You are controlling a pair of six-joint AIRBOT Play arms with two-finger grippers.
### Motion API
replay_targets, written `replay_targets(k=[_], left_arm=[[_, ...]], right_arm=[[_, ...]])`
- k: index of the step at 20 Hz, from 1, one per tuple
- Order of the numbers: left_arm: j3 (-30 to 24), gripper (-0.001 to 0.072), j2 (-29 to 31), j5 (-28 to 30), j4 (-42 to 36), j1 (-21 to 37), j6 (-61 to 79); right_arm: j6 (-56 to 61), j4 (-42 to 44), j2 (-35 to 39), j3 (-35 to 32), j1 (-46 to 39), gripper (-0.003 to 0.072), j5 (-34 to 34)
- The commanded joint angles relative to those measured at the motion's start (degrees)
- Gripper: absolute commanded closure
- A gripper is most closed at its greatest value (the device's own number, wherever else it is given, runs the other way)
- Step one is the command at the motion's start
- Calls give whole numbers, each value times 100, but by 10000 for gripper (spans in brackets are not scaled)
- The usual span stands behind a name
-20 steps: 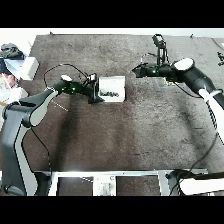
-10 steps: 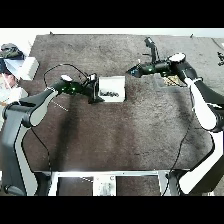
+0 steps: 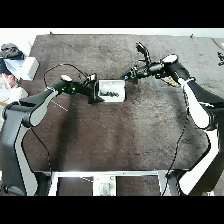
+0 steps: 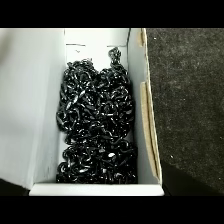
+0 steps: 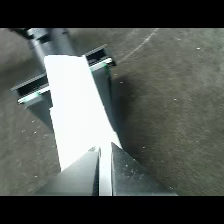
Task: Fold the box and place the chain.
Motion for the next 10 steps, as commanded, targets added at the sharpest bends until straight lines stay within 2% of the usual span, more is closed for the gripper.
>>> replay_targets(k=[1, 5, 7, 10], left_arm=[[-2, 425, -2, 0, 2, -2, 2], [-2, 425, -2, 0, 2, -2, 2], [-2, 425, -2, 2, 2, -2, 2], [-2, 425, -2, 0, 2, -2, 2]], right_arm=[[-267, -328, -11, 9, 166, 551, 234], [-708, -979, -11, 11, 474, 549, 50], [-901, -990, -11, 11, 533, 394, -57], [-975, -990, 26, 11, 542, 393, -59]])
